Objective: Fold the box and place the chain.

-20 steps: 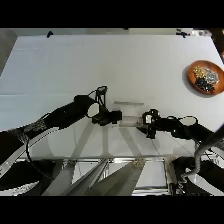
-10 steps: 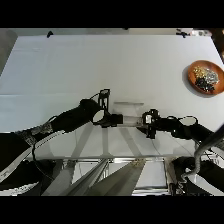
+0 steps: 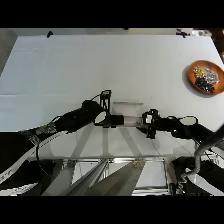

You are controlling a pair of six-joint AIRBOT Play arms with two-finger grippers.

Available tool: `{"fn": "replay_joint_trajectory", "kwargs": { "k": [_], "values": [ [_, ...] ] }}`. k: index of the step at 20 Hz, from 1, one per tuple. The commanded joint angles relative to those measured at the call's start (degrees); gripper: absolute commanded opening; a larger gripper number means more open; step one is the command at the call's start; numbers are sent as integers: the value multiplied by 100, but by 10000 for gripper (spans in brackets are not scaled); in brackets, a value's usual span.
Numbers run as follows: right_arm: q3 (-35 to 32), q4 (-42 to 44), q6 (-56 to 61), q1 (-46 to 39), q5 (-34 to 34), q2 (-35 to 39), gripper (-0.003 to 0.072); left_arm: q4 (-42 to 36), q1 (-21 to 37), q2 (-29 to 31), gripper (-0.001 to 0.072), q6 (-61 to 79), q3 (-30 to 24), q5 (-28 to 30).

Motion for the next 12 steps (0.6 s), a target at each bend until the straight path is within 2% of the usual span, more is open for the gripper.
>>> {"fn": "replay_joint_trajectory", "kwargs": {
  "k": [1,3,5,9,10,12],
  "values": [
    [-2,-2,-2,2,-7,-2,403,-42,-24,-31,8,31,-4,111],
    [-2,-4,-2,2,-7,-2,403,-44,-24,-31,26,63,-4,118],
    [-2,-2,-2,2,-7,-2,403,-46,-24,-31,181,61,-4,142],
    [-2,-2,-4,2,-7,-2,403,-42,-24,-33,185,120,-4,166],
    [-2,-4,-2,2,-7,-2,403,-42,-24,-33,234,153,-4,175],
    [-2,-2,-2,2,-9,-2,403,-44,-24,-33,236,153,-4,177]
  ]
}}
